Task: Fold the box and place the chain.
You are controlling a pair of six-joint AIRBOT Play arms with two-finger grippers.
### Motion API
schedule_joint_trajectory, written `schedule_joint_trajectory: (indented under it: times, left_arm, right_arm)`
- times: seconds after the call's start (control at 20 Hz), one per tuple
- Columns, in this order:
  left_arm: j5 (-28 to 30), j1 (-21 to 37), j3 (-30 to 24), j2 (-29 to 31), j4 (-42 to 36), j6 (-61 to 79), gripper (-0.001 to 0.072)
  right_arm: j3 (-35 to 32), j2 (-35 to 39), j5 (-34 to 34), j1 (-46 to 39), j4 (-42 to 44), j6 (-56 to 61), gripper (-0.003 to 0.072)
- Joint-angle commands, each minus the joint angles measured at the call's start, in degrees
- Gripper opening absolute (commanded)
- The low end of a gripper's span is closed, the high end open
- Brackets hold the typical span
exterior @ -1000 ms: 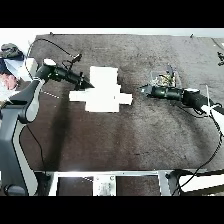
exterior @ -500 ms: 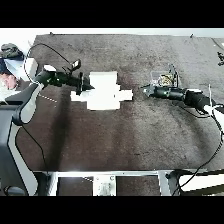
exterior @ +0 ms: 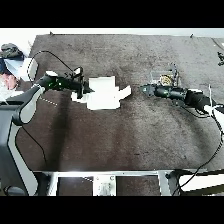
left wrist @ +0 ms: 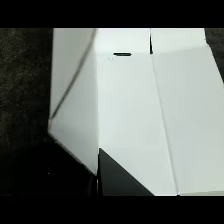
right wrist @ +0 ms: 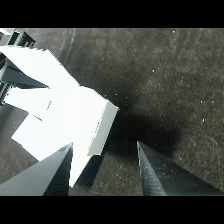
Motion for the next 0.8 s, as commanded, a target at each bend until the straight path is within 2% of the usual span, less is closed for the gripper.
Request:
schedule_joint_trajectory:
  times: [0.0, 0.3, 0.5, 0.65, 0.75]
  left_arm:
    - [0.46, 0.04, -0.17, 0.02, 0.11, 1.05, 0.0011]
    - [-0.13, 0.04, -0.15, 0.02, 0.70, 1.07, 0.0011]
    - [-2.64, 0.04, -0.15, 0.04, 0.68, 1.07, 0.0011]
    - [-0.46, 0.04, -0.15, 0.04, 0.76, 1.07, 0.0011]
    - [0.72, 0.04, -0.15, 0.04, 0.81, 1.07, 0.0011]
  right_arm:
    - [0.04, 0.04, 0.37, -0.02, 0.76, -2.78, 0.0450]
    - [0.04, 0.04, 0.37, -0.02, 1.27, -12.04, 0.0450]
    - [0.04, 0.04, 0.42, 0.00, 1.42, -17.94, 0.0451]
    - [0.04, 0.04, 0.42, 0.00, 1.42, -20.46, 0.0452]
    - [0.04, 0.04, 0.37, 0.31, 1.40, -22.82, 0.0606]
